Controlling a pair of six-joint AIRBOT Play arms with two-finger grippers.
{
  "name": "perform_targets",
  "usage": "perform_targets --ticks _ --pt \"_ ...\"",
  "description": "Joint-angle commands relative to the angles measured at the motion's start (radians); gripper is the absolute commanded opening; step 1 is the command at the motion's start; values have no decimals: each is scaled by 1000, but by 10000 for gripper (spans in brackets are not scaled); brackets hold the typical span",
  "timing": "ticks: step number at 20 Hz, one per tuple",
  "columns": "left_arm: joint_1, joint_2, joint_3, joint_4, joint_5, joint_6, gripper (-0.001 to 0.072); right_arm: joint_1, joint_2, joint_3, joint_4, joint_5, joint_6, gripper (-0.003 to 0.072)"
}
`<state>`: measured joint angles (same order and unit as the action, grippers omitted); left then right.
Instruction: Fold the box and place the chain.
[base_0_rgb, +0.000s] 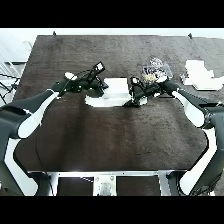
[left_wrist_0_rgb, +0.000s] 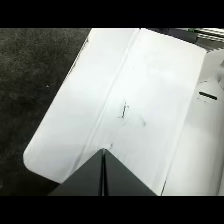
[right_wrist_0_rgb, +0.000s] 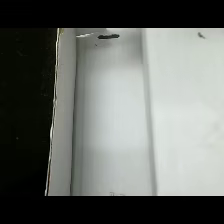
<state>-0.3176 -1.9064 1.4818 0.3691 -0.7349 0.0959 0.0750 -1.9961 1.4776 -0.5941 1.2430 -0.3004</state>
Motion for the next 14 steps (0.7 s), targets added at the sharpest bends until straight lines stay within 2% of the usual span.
perform_targets --ticks 1,9,14 --pt "-1 -14 0 8 -35 -3 18 1 0 0 0 0 0 580" --pt "0 -10 2 10 -34 -2 19 1 0 0 0 0 0 580" --pt "4 34 2 24 -40 -9 19 1 0 0 0 0 0 580"
